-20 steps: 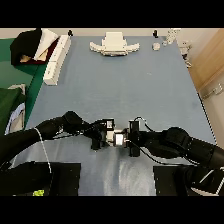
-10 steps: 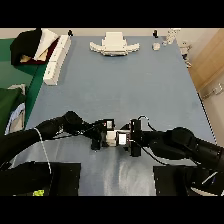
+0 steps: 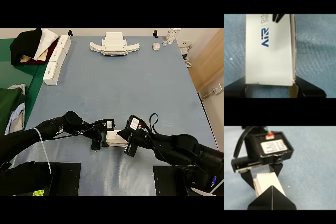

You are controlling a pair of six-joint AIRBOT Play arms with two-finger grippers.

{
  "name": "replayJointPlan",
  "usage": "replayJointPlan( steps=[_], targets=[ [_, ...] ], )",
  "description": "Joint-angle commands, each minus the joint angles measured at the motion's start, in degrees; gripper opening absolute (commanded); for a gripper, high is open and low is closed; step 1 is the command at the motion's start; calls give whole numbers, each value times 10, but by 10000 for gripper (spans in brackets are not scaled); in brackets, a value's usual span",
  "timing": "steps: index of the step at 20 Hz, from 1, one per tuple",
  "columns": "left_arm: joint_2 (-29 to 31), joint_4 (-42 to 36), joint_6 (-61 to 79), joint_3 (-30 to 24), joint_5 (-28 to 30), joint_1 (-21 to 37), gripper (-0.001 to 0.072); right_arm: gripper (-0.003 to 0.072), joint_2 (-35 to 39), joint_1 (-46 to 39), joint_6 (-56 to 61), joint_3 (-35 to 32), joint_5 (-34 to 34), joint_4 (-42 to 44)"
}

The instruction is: Fold the box.

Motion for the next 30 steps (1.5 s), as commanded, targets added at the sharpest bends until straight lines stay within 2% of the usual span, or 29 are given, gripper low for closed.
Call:
replayJointPlan(
  steps=[1, 4, 8, 15, 21, 30],
  targets=[
    [0, 0, 0, 0, 1, 0, 460, 5, 6, 24, 128, -72, 181, 27],
    [0, 0, 0, 0, 1, 0, 459, 5, 7, 30, 133, -103, 182, 27],
    [0, 0, 0, 0, 1, 0, 459, 5, 7, 30, 133, -108, 142, 27],
    [0, 0, 0, 0, 1, 0, 460, 5, 6, 31, 133, -130, 131, 27],
    [0, 0, 0, 0, 1, 0, 460, 5, -25, 31, 136, -131, 126, 27],
    [0, 0, 0, 0, 1, 0, 460, 5, -27, 31, 139, -131, 110, 27]
  ],
)
